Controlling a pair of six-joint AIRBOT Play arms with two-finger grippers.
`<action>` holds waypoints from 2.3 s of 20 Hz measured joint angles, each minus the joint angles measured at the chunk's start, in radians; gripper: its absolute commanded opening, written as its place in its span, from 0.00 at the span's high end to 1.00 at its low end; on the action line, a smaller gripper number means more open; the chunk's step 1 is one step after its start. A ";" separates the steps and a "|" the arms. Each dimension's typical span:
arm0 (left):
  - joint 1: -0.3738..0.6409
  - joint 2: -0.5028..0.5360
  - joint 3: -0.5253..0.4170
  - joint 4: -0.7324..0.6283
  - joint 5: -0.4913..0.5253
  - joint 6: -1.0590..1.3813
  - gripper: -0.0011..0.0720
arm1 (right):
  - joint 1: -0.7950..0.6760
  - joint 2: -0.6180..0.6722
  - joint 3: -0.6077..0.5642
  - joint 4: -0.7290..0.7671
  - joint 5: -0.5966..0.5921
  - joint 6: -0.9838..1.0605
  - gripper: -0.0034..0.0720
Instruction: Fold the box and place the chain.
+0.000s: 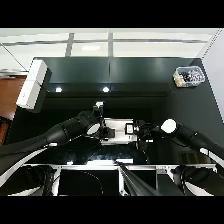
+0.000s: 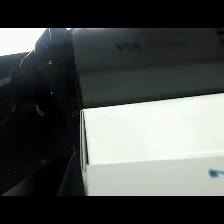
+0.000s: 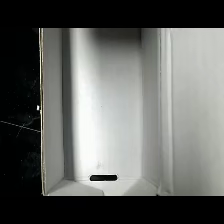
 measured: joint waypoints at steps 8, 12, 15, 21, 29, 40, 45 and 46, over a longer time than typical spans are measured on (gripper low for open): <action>-0.002 -0.030 0.027 0.000 -0.021 -0.019 0.51 | 0.000 0.000 0.000 0.000 0.000 0.000 0.38; -0.002 -0.048 0.053 0.004 -0.043 -0.022 0.61 | 0.000 0.000 0.000 0.000 0.000 0.000 0.38; -0.002 -0.053 0.059 0.005 -0.057 -0.022 0.61 | 0.000 0.000 0.000 0.000 0.000 0.000 0.38; -0.002 -0.061 0.063 0.008 -0.077 -0.023 0.83 | 0.000 0.000 0.000 0.000 0.000 0.000 0.38; -0.002 -0.062 0.063 0.008 -0.074 -0.026 0.86 | 0.000 0.000 0.000 0.002 0.000 0.002 0.38; -0.002 -0.062 0.066 0.007 -0.080 -0.022 0.95 | 0.000 0.000 0.000 -0.001 0.000 -0.001 0.38; -0.002 -0.062 0.066 0.007 -0.076 -0.021 0.95 | 0.000 0.002 0.000 -0.002 0.002 0.002 0.01; -0.002 -0.062 0.066 0.005 -0.074 -0.018 0.95 | 0.000 0.005 0.000 -0.006 0.005 0.006 0.00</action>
